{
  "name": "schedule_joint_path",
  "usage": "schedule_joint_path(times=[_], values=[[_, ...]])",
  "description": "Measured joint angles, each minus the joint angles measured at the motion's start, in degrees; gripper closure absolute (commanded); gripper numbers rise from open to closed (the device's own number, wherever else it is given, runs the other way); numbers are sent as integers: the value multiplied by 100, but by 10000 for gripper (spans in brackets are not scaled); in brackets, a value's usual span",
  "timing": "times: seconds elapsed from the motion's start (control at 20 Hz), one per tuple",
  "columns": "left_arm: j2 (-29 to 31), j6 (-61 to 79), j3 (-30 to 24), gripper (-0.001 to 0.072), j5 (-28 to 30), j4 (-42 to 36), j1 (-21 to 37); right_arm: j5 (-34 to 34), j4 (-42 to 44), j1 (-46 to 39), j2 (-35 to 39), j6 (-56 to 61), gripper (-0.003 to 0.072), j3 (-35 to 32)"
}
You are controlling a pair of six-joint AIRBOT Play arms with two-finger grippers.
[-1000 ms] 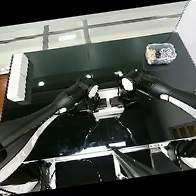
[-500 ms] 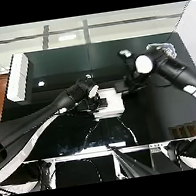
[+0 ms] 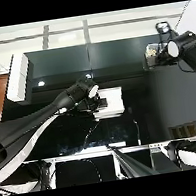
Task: Fold the box and place the chain.
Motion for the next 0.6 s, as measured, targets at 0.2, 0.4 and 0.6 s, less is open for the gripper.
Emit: schedule_joint_path(times=[0.2, 0.4, 0.6], values=[[0, 4, 0, 682, -4, 0, 9, 81, 310, -883, -1217, -11, 8, 1119], [0, 9, 0, 682, -7, 0, 13, 831, 431, -1322, -2614, 20, 9, 2887], [0, 9, 0, 682, -9, 0, 13, 1274, 474, -1493, -3593, 131, 108, 4192]])
